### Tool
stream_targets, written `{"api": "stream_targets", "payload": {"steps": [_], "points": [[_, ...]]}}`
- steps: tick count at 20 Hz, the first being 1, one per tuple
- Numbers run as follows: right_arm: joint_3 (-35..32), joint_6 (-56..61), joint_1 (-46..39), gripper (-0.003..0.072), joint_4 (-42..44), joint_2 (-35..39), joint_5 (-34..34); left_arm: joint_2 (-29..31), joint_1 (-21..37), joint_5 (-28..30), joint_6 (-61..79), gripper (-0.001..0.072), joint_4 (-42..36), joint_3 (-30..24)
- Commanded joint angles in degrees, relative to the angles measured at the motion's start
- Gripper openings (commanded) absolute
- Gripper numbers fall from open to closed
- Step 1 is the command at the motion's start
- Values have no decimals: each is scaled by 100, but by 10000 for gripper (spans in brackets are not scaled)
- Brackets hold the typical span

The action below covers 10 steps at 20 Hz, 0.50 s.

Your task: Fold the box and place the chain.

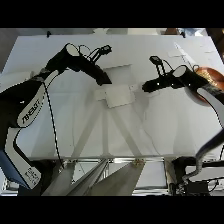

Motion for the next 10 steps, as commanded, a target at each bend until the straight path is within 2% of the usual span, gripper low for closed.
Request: {"api": "stream_targets", "payload": {"steps": [1,9,10], "points": [[-2,4,4,13,0,-2,9,4,-4,-2,15,10,-22,2],[-2,4,7,16,13,-2,-4,4,-4,-2,13,10,-24,2],[0,4,7,79,13,-2,-44,4,-4,-4,13,10,-24,2]]}}
